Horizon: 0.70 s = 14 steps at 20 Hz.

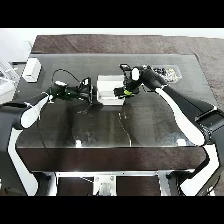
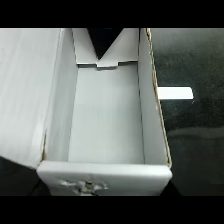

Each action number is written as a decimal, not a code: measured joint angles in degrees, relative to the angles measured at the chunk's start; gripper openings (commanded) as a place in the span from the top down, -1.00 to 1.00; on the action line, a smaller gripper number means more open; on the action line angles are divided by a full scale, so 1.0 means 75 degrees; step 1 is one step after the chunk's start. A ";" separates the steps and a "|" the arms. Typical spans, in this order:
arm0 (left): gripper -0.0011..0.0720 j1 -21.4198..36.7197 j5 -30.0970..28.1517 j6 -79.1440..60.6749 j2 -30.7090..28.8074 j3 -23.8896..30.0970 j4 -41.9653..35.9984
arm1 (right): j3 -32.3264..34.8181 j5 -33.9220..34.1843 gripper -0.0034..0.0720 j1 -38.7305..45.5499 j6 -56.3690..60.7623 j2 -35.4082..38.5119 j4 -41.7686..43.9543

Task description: Fold the box and place the chain.

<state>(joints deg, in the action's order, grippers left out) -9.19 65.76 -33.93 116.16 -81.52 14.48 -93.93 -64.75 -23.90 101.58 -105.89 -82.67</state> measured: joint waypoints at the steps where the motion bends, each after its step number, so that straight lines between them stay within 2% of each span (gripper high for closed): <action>1: 0.34 0.0000 -0.0003 0.0000 0.0000 0.0000 -0.0003 | -0.0017 -0.0035 0.04 0.0000 0.0000 -0.0003 -0.0012; 6: 0.34 0.0000 -0.0020 0.0003 0.0000 0.0000 -0.0015 | -0.0149 -0.0213 0.27 -0.0003 -0.0009 -0.0006 -0.0076; 7: 0.34 0.0003 -0.0020 0.0000 0.0000 0.0000 -0.0012 | -0.0184 -0.0251 0.42 -0.0009 -0.0009 -0.0006 -0.0087; 12: 0.34 0.0003 0.0006 0.0015 0.0000 0.0000 -0.0012 | -0.0338 -0.0527 0.72 -0.0085 0.0009 -0.0055 -0.0192; 14: 0.34 0.0000 0.0012 0.0017 -0.0003 0.0000 -0.0003 | -0.0449 -0.0723 0.74 -0.0140 0.0017 -0.0154 -0.0262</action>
<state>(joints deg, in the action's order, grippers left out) -9.19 65.84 -33.80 116.14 -81.52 14.46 -97.30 -70.17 -24.95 101.71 -107.04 -84.64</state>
